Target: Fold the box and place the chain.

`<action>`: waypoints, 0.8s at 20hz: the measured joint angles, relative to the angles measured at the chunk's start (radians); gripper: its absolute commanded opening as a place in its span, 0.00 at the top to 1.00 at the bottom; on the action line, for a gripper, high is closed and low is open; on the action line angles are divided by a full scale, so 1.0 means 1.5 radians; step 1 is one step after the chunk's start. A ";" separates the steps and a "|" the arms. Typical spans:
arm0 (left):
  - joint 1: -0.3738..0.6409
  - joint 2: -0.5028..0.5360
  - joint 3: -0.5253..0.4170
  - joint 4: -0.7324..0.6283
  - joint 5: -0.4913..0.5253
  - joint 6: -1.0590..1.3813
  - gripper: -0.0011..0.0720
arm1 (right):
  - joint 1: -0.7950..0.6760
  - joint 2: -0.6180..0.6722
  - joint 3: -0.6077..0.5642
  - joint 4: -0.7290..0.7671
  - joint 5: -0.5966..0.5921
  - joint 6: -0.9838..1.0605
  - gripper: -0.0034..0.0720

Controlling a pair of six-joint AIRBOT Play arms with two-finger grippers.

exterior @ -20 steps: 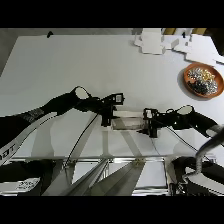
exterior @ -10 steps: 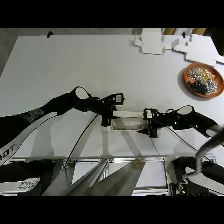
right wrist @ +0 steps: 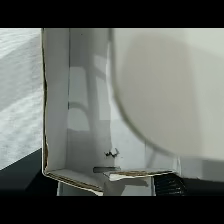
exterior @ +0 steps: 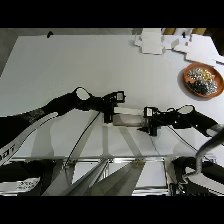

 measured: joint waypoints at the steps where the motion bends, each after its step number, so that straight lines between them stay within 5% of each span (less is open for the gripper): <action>1: 0.000 0.000 0.000 0.000 0.000 0.000 0.97 | 0.000 0.000 0.000 -0.001 0.004 0.000 0.54; 16: 0.001 0.000 0.000 -0.001 -0.038 -0.004 0.97 | 0.000 0.000 -0.001 -0.006 0.021 -0.004 0.54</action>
